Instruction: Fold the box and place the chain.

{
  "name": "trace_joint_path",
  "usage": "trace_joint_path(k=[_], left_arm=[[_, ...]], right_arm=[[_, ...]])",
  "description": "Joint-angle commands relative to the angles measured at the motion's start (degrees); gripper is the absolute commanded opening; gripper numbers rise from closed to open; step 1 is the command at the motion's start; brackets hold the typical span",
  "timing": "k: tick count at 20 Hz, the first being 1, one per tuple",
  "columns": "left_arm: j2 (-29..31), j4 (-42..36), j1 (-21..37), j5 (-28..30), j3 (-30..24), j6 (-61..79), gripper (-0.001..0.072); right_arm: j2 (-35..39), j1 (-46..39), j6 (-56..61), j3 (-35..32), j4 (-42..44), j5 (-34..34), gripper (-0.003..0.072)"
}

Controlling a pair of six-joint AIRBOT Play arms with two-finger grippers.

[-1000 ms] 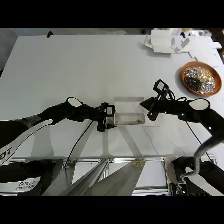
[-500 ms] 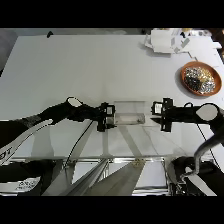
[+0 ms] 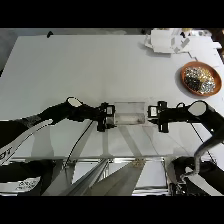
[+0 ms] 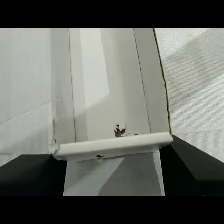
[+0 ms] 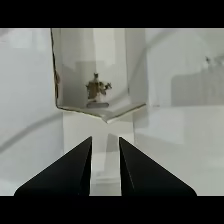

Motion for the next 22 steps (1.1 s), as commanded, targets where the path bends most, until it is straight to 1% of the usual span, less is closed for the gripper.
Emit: trace_joint_path(k=[1, 2, 3, 4, 5, 11, 13, 15, 17, 18, 22], left_arm=[[0.0, 0.0, 0.0, 0.0, 0.0, 0.0, 0.0108], [0.0, 0.0, 0.0, 0.0, 0.0, 0.0, 0.0108], [0.0, 0.0, 0.0, 0.0, 0.0, 0.0, 0.0108], [0.0, 0.0, 0.0, 0.0, 0.0, 0.0, 0.0108], [0.0, 0.0, 0.0, 0.0, 0.0, 0.0, 0.0108], [0.0, 0.0, 0.0, 0.0, 0.0, 0.0, 0.0108], [0.0, 0.0, 0.0, 0.0, 0.0, 0.0, 0.0108], [0.0, 0.0, 0.0, 0.0, 0.0, 0.0, 0.0108], [0.0, 0.0, 0.0, 0.0, 0.0, 0.0, 0.0108], [0.0, 0.0, 0.0, 0.0, 0.0, 0.0, 0.0108], [0.0, 0.0, 0.0, 0.0, 0.0, 0.0, 0.0108]], right_arm=[[-4.0, 0.0, -6.8, 0.0, 5.8, -0.6, 0.0166], [-4.8, 0.0, -7.8, 0.0, 7.5, -0.7, 0.0163], [-5.2, 0.0, -9.2, 0.0, 9.1, -0.8, 0.0145], [-5.3, 0.0, -10.7, 0.0, 10.6, -0.8, 0.0107], [-5.4, 0.0, -11.8, 0.0, 12.2, -0.8, 0.0097], [-8.6, 0.5, -12.9, -0.2, 15.3, -0.8, 0.0100], [-9.7, 2.3, -14.0, -0.2, 18.5, -0.8, 0.0139], [-10.8, 4.0, -14.0, -0.2, 19.7, -1.7, 0.0237], [-10.8, 4.3, -13.9, -0.2, 19.7, -2.8, 0.0435], [-10.8, 4.3, -13.4, -0.2, 19.5, -3.1, 0.0458], [-10.6, 4.2, -12.0, -0.2, 16.9, -3.1, 0.0452]])
